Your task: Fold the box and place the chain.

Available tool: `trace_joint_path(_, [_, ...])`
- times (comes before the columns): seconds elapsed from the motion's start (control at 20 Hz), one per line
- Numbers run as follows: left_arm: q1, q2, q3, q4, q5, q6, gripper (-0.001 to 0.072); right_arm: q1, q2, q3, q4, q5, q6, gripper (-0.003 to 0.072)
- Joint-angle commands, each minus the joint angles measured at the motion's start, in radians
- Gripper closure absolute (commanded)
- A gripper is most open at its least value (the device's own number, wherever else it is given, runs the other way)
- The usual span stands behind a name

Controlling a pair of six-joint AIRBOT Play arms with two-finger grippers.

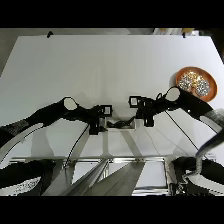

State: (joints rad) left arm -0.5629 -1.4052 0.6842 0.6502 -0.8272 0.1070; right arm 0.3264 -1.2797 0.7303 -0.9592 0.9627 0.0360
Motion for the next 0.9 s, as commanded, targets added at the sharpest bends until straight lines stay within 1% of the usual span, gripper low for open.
trace_joint_path(0.0, [0.0, 0.0, 0.0, 0.0, 0.0, 0.0, 0.06, 0.0, 0.065, -0.002, -0.171, 0.013, 0.168, 0.0668])
trace_joint_path(0.1, [0.0, 0.0, 0.0, 0.0, 0.0, 0.0, 0.06, 0.0, 0.146, -0.002, -0.274, 0.048, 0.281, 0.0669])
trace_joint_path(0.15, [0.0, 0.0, 0.0, 0.0, 0.0, 0.0, 0.06, 0.0, 0.187, -0.002, -0.298, 0.072, 0.315, 0.0669])
trace_joint_path(0.25, [0.0, 0.0, 0.0, 0.0, 0.0, 0.0, 0.06, 0.0, 0.277, -0.002, -0.299, 0.126, 0.374, 0.0669])
trace_joint_path(0.4, [0.0, 0.0, 0.0, 0.0, 0.0, 0.0, 0.06, 0.023, 0.417, -0.001, -0.275, 0.142, 0.512, 0.0669])
trace_joint_path(0.5, [0.0, 0.0, 0.0, 0.0, 0.0, 0.0, 0.06, 0.046, 0.494, 0.002, -0.202, 0.139, 0.549, 0.0669])
trace_joint_path(0.65, [0.0, 0.0, 0.0, 0.0, 0.0, 0.0, 0.06, 0.081, 0.561, 0.003, -0.031, 0.095, 0.569, 0.0669])
trace_joint_path(0.75, [0.0, 0.0, 0.0, 0.0, 0.0, 0.0, 0.06, 0.113, 0.573, 0.004, 0.1, 0.037, 0.569, 0.0669])
trace_joint_path(0.85, [0.0, 0.0, 0.0, 0.0, 0.0, 0.0, 0.06, 0.159, 0.571, 0.004, 0.233, -0.052, 0.569, 0.0669])
